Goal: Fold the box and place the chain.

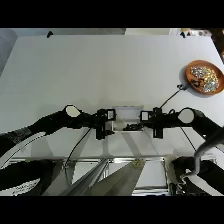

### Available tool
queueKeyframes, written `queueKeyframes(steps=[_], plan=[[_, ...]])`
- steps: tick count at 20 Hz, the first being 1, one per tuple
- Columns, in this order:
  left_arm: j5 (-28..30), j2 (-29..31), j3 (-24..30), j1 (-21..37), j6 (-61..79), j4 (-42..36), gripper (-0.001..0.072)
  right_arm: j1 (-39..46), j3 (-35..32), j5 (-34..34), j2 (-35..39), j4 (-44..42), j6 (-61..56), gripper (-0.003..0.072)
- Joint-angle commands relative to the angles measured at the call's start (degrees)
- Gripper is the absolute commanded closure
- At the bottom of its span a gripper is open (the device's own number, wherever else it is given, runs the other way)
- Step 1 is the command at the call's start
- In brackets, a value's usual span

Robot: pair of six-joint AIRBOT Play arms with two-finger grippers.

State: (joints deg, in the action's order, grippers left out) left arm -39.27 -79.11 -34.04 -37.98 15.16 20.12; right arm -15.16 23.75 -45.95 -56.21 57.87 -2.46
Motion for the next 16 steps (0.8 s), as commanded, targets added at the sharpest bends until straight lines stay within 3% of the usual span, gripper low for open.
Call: queueKeyframes(steps=[1,6,16], plan=[[0.02,0.02,0.0,0.02,0.02,0.02,0.0397,4.24,0.04,-0.74,5.09,2.93,-7.78,0.066],[0.0,0.02,0.0,0.02,0.02,0.02,0.0397,4.92,2.25,-6.03,12.26,0.0,-11.74,0.066],[0.0,0.02,0.0,0.02,0.0,0.02,0.0397,4.59,21.55,-26.49,15.02,-12.07,-21.79,0.066]])
